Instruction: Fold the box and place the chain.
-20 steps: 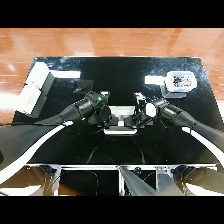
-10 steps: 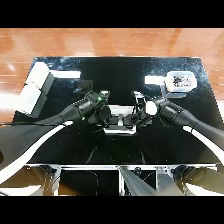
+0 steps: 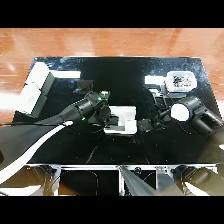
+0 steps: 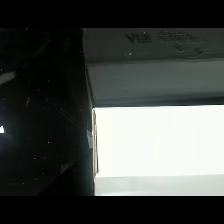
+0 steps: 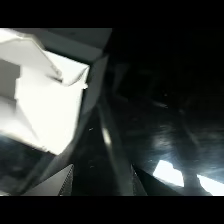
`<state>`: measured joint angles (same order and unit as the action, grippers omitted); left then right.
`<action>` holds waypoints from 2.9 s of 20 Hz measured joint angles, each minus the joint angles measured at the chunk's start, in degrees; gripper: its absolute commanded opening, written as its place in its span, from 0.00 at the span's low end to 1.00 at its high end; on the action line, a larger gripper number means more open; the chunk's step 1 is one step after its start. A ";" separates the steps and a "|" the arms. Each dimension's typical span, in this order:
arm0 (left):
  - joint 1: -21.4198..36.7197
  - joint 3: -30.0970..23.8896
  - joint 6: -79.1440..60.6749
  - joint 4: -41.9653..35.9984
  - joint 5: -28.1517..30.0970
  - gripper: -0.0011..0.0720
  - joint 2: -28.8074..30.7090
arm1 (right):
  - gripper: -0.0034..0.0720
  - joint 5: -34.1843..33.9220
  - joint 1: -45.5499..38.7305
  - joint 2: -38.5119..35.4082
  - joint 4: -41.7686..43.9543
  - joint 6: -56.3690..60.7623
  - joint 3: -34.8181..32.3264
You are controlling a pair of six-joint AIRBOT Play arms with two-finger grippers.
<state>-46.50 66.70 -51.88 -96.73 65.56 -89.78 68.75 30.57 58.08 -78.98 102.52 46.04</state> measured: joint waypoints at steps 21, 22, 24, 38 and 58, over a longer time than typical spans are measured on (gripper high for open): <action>0.00 0.00 1.03 -0.09 -0.13 0.04 0.00 | 0.35 -6.38 6.27 21.68 -4.13 15.63 10.10; 0.00 0.00 1.03 -0.15 -0.13 0.04 0.00 | 0.35 -6.05 6.36 22.18 -4.42 15.93 10.29; 0.00 0.00 1.03 -0.20 -0.15 0.04 0.00 | 0.35 -5.62 6.54 22.93 -5.01 16.44 10.43; -0.04 0.00 1.01 -0.17 -0.11 0.04 0.00 | 0.30 -6.93 6.75 23.98 -5.75 17.05 10.60; -0.07 0.00 0.94 -0.20 -0.28 0.04 0.00 | 0.38 -7.45 6.34 24.11 -6.47 16.20 10.60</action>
<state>-46.57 66.70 -50.94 -96.92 65.28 -89.78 61.30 36.91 82.19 -85.45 118.72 56.64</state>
